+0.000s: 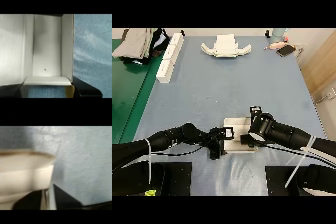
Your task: Fold the box.
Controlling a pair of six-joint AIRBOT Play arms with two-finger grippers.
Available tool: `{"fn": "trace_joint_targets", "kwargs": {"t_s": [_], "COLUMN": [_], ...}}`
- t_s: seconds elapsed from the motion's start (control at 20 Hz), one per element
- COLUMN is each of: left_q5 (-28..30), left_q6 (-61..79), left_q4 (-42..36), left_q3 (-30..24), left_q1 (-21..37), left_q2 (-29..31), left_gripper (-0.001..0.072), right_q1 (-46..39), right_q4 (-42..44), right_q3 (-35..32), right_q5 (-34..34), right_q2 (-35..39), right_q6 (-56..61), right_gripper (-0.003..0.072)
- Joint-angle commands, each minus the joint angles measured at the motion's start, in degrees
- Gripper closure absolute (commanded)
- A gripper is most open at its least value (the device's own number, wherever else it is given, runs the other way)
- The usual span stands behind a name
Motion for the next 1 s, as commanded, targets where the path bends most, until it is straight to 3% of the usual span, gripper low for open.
{"fn": "trace_joint_targets", "kwargs": {"t_s": [0.0,0.2,0.4,0.45,0.5,0.55,0.75,0.95], "left_q5": [0.0,0.0,0.0,0.0,0.0,0.0,0.0,0.0], "left_q6": [0.2,0.2,0.2,0.2,0.2,0.2,0.2,0.2], "left_q4": [0.1,0.1,0.1,0.1,0.1,0.1,0.1,0.1], "left_q3": [0.0,0.0,0.0,0.0,0.0,0.0,0.0,0.0], "left_q1": [0.0,0.0,0.0,0.0,0.0,0.0,0.0,0.0], "left_q2": [0.0,0.0,0.0,0.0,0.0,0.0,0.0,0.0], "left_gripper": [0.0188,0.0188,0.0188,0.0188,0.0188,0.0188,0.0188,0.0188], "right_q1": [0.2,0.1,0.0,-0.2,-1.2,-3.3,-21.6,-43.1], "right_q4": [1.3,2.2,2.3,1.5,0.2,-0.3,6.4,27.7], "right_q3": [0.5,0.5,0.9,0.9,0.9,0.9,0.7,0.7], "right_q5": [0.5,0.6,2.4,3.4,4.6,5.4,3.7,-1.0], "right_q2": [1.2,6.6,16.8,19.5,21.8,23.5,23.3,14.3], "right_q6": [-0.1,-0.6,-0.6,-0.6,-1.7,-4.3,-23.8,-48.5], "right_gripper": [0.0301,0.0301,0.0302,0.0367,0.0559,0.0665,0.0686,0.0686]}}
